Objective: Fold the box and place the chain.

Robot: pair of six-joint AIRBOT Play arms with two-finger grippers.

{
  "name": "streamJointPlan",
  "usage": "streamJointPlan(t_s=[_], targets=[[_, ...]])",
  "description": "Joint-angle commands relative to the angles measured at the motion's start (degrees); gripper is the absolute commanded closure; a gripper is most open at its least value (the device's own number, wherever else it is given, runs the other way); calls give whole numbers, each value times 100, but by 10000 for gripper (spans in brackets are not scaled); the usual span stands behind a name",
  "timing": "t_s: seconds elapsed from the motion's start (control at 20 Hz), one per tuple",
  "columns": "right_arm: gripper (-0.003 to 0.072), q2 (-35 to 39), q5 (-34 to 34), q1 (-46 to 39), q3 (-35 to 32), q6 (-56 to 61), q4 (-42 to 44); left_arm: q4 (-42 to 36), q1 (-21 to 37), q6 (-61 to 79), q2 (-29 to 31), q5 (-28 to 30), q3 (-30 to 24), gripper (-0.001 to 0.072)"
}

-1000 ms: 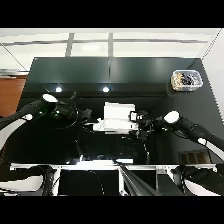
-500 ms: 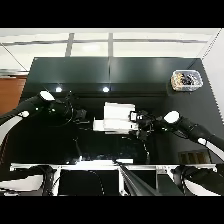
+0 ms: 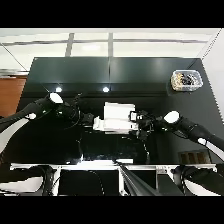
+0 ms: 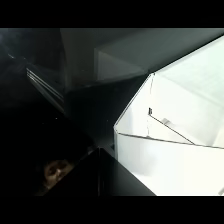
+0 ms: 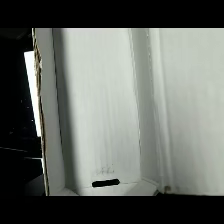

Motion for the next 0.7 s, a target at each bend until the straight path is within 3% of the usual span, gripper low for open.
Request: streamJointPlan(t_s=[0.0,0.15,0.25,0.3,0.4,0.65], targets=[[551,-2,2,4,0,4,2,-518,81,704,2,-269,-4,681],[551,-2,2,4,0,2,2,-1484,249,1460,2,-592,-2,649],[551,-2,2,4,0,2,2,-1556,326,1456,0,-603,0,396],[551,-2,2,4,0,2,2,-1550,339,1458,0,-610,0,365],[551,-2,2,4,0,2,2,-1552,315,1460,0,-623,0,122],[551,-2,2,7,0,4,2,-1740,223,1460,-2,-697,2,131]])
